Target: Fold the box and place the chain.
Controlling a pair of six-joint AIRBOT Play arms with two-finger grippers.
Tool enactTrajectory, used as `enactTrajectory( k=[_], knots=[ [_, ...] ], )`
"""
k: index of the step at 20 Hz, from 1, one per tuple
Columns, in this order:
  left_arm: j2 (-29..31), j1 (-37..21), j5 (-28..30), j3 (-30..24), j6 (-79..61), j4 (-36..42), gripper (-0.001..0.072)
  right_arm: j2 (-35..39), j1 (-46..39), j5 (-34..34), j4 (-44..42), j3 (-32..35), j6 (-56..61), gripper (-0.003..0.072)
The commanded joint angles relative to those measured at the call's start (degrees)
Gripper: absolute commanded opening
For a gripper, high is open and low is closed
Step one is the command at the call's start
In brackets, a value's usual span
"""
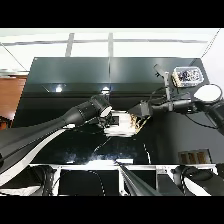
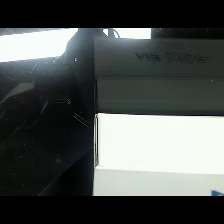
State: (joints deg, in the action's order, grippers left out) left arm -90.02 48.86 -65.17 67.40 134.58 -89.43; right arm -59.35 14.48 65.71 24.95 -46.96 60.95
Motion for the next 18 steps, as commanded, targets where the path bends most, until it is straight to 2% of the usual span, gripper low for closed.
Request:
enactTrajectory(
  k=[1,9,10,11,12,16,18],
  knots=[
    [0.0,0.0,0.0,0.0,0.0,0.0,0.0029,-1.8,1.7,-4.5,1.8,1.4,0.1,0.0009],
    [0.0,0.0,0.0,0.0,0.0,0.0,0.0029,-3.2,2.2,-5.3,2.1,1.4,0.3,0.0013],
    [0.0,0.0,-0.1,0.0,0.0,0.0,0.0029,-3.2,2.1,-5.1,2.1,1.4,0.4,0.0086],
    [0.0,0.0,-0.1,0.0,0.0,0.0,0.0029,-3.2,1.6,-4.4,2.1,1.4,0.5,0.0308],
    [0.0,0.0,-0.1,0.0,0.0,0.0,0.0029,-3.1,0.4,-2.6,2.1,1.4,0.5,0.0358],
    [0.0,0.0,-0.1,0.0,0.0,0.0,0.0029,0.9,-12.7,5.9,4.3,1.2,-0.3,0.0356],
    [0.0,0.0,0.0,0.0,0.0,0.0,0.0029,3.7,-20.7,6.6,11.4,1.3,-2.2,0.0355]
  ],
)
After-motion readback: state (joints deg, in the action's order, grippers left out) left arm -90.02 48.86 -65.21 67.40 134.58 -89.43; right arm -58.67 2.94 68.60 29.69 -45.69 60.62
